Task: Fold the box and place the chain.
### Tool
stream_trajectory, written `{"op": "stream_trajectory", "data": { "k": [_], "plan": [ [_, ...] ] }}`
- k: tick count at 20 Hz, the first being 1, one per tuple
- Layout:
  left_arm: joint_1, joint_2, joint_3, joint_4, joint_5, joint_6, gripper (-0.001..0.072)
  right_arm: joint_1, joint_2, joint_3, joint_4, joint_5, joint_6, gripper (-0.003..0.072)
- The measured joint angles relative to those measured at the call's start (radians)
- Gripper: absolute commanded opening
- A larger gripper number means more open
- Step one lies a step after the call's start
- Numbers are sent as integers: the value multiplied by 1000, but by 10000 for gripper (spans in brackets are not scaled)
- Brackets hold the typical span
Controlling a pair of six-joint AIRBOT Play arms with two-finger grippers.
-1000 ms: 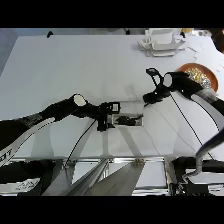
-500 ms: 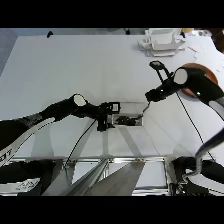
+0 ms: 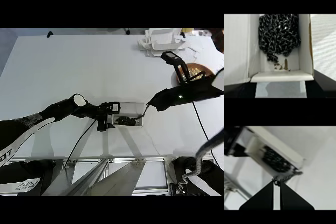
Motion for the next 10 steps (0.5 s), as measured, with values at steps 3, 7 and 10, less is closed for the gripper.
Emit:
{"op": "stream_trajectory", "data": {
  "k": [3,7,10],
  "plan": [
    [0,0,0,0,0,0,253,7,39,-1,137,8,-71,18],
    [0,0,0,0,0,0,253,97,38,-16,179,-76,-135,18],
    [0,0,0,0,0,0,253,192,-14,-32,96,-162,-137,18]
  ]
}}
